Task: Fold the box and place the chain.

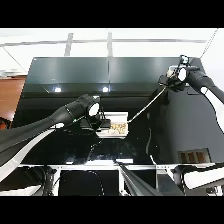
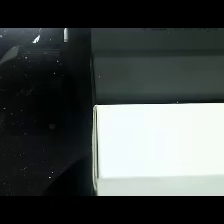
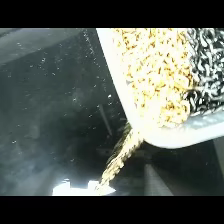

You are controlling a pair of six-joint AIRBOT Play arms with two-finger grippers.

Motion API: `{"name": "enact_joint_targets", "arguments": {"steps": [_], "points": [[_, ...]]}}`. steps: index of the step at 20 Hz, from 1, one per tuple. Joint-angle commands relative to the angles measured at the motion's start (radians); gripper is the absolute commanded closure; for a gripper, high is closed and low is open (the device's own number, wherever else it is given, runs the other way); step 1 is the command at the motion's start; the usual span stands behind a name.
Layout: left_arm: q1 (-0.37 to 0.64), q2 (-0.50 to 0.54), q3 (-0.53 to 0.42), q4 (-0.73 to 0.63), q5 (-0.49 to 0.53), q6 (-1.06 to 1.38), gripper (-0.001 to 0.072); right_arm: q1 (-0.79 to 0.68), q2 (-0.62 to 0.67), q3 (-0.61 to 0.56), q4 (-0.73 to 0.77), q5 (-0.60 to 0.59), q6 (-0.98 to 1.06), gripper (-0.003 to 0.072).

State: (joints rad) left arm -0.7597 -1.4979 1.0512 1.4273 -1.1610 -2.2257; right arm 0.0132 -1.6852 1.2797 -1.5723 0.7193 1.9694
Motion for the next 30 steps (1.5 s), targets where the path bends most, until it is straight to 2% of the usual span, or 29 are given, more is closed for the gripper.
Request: {"name": "enact_joint_targets", "arguments": {"steps": [1, 2, 6, 10, 13, 17, 20, 22, 25, 28, 30], "points": [[0.0, 0.0, 0.0, 0.0, 0.0, 0.0, 0.0678, -0.001, -0.025, 0.028, -0.018, 0.03, 0.008, 0.0498], [0.0, 0.0, 0.0, 0.0, 0.0, 0.0, 0.0678, -0.001, -0.019, 0.028, -0.018, 0.051, 0.008, 0.0655], [0.0, 0.0, 0.0, 0.0, 0.0, 0.0, 0.0678, 0.001, 0.065, 0.028, -0.017, 0.135, -0.093, 0.0666], [0.0, 0.0, 0.0, 0.0, 0.0, 0.0, 0.0678, 0.002, 0.29, 0.027, 0.067, 0.271, -0.259, 0.0667], [0.001, 0.0, 0.0, 0.0, 0.001, 0.0, 0.0678, 0.002, 0.508, 0.027, 0.257, 0.381, -0.371, 0.0666], [0.0, 0.0, 0.0, 0.0, 0.0, 0.0, 0.0678, 0.002, 0.742, 0.027, 0.615, 0.536, -0.546, 0.0666], [0.0, 0.0, 0.0, 0.0, 0.0, 0.0, 0.0678, 0.002, 0.826, 0.027, 0.827, 0.578, -0.597, 0.0666], [0.0, 0.0, 0.0, 0.0, 0.0, 0.0, 0.0678, 0.007, 0.83, 0.026, 0.966, 0.631, -0.647, 0.0666], [0.001, 0.0, 0.0, 0.0, 0.0, 0.0, 0.0678, 0.137, 0.825, -0.023, 0.992, 0.602, -0.69, 0.0666], [0.0, 0.0, 0.0, 0.0, 0.0, 0.0, 0.0678, 0.301, 0.822, -0.111, 0.993, 0.473, -0.69, 0.0666], [0.001, 0.0, 0.0, 0.0, 0.0, 0.0, 0.0678, 0.367, 0.809, -0.128, 0.993, 0.407, -0.69, 0.0666]]}}
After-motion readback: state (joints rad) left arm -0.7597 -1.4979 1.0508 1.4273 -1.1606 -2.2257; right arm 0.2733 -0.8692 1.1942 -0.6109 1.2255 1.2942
